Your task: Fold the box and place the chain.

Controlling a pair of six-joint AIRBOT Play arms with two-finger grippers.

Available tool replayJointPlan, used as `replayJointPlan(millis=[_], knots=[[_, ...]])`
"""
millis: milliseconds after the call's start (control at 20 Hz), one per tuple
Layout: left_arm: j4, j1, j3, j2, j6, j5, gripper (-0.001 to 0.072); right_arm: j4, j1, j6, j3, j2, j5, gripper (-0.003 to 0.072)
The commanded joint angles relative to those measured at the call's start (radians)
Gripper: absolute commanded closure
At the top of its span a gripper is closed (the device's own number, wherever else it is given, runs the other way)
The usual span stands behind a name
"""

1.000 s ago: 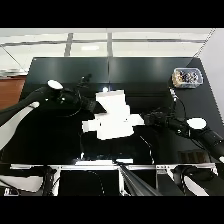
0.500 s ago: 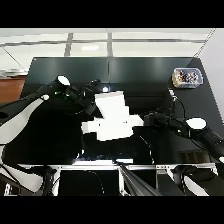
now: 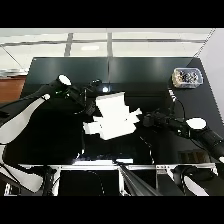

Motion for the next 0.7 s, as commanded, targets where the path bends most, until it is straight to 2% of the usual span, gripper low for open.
replayJointPlan(millis=[0,200,350,450,550,650], knots=[[0.001,0.000,0.001,0.011,0.003,-0.010,0.0683,-0.064,-0.013,-0.007,0.023,0.001,0.061,0.0107],[0.018,-0.012,-0.003,0.101,-0.002,-0.012,0.0688,-0.438,-0.096,-0.006,0.216,0.001,0.399,0.0092],[0.081,-0.069,-0.070,0.226,0.001,0.080,0.0688,-0.631,-0.095,-0.108,0.335,0.001,0.560,0.0092],[0.066,-0.101,-0.156,0.291,0.077,0.229,0.0687,-0.667,-0.067,-0.247,0.343,0.000,0.568,0.0093],[0.035,-0.137,-0.221,0.316,0.223,0.365,0.0686,-0.667,-0.023,-0.311,0.335,0.000,0.519,0.0093],[0.034,-0.167,-0.253,0.311,0.392,0.412,0.0684,-0.670,0.024,-0.346,0.319,-0.001,0.456,0.0093]])
